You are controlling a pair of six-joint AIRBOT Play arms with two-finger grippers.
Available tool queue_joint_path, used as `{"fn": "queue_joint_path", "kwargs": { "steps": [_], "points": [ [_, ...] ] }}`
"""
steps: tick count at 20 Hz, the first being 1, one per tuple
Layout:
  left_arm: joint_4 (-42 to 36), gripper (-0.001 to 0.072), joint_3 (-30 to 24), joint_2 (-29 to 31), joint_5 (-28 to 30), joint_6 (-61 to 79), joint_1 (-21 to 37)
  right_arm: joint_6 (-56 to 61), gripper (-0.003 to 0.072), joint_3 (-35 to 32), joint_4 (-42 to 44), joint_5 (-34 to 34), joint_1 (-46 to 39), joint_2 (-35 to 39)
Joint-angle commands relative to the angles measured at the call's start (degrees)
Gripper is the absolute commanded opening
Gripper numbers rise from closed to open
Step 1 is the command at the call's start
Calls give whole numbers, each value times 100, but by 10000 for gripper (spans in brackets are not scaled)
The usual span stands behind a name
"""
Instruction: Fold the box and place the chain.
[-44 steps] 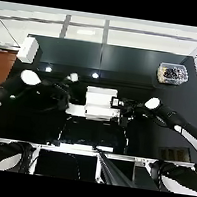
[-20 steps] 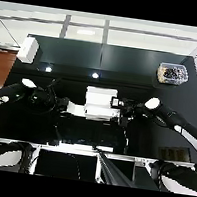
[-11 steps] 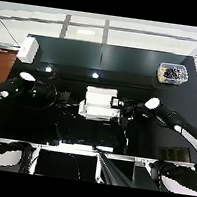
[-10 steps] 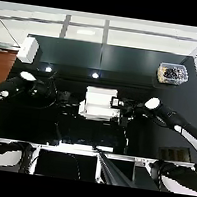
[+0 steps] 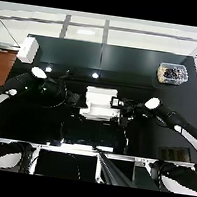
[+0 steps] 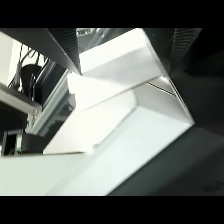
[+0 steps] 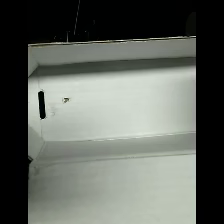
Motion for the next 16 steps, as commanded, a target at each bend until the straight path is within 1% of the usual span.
{"fn": "queue_joint_path", "kwargs": {
  "steps": [1, 5, 9, 12, 14, 16],
  "points": [
    [85, 608, 74, 2, -33, -199, -125, 2, 76, 0, 2, 0, 7, -4],
    [136, 600, 170, 7, 44, -422, -210, 4, 76, 0, 2, 0, 7, -4],
    [667, 600, 376, 7, 343, -1270, -540, 7, 76, 0, 2, -4, 7, -4],
    [1497, 600, 562, 7, 577, -2135, -852, 7, 76, 0, 2, -4, 7, -4],
    [1725, 599, 623, 7, 815, -2498, -1054, 7, 76, 0, 2, -4, 7, -4],
    [1740, 599, 629, 7, 1060, -2761, -1237, 7, 75, 0, 2, -4, 7, -4]
  ]
}}
